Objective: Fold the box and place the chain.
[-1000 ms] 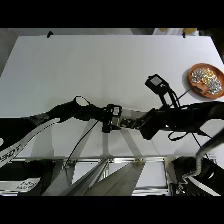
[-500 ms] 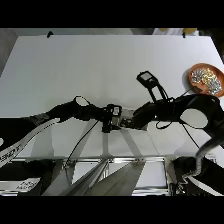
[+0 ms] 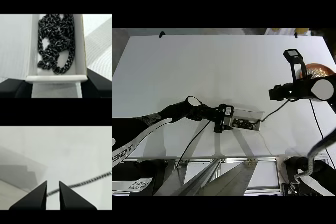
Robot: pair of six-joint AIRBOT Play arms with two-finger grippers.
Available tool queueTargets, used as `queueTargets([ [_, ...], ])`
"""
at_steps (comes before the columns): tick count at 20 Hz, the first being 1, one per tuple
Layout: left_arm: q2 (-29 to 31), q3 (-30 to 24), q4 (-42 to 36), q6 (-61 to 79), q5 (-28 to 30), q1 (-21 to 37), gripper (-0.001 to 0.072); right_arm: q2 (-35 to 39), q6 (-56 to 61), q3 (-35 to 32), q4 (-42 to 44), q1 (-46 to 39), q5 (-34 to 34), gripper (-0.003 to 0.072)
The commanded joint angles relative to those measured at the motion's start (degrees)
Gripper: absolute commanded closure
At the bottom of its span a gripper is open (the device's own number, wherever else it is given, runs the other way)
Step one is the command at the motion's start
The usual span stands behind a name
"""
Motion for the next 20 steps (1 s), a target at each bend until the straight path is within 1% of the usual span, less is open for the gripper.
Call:
queueTargets([
  [1,0.0,0.0,0.0,0.0,0.0,0.0,0.0695,-4.0,0.0,-3.7,-2.4,-4.9,0.7,0.0523],
  [2,0.0,0.0,0.0,0.0,0.0,0.0,0.0695,-5.0,-0.1,-5.4,-2.7,-4.9,-0.3,0.0482],
  [4,0.0,0.0,0.0,0.0,0.0,0.0,0.0695,-6.9,-0.1,-7.9,-2.8,-4.9,-1.7,0.0345],
  [7,0.0,0.0,0.0,0.0,0.0,0.0,0.0695,-8.7,-0.1,-9.6,-3.1,-4.9,-3.5,0.0343],
  [11,0.0,0.0,0.0,0.0,0.0,0.0,0.0695,-10.3,0.3,-9.7,-3.3,-4.9,-4.8,0.0346],
  [18,0.0,0.0,0.0,0.0,0.0,0.0,0.0695,-14.6,0.4,-9.7,-3.5,-4.9,-5.0,0.0347],
  [20,0.0,0.0,0.0,0.0,0.0,0.0,0.0695,-15.4,0.4,-9.7,-3.7,-4.9,-5.1,0.036],
])
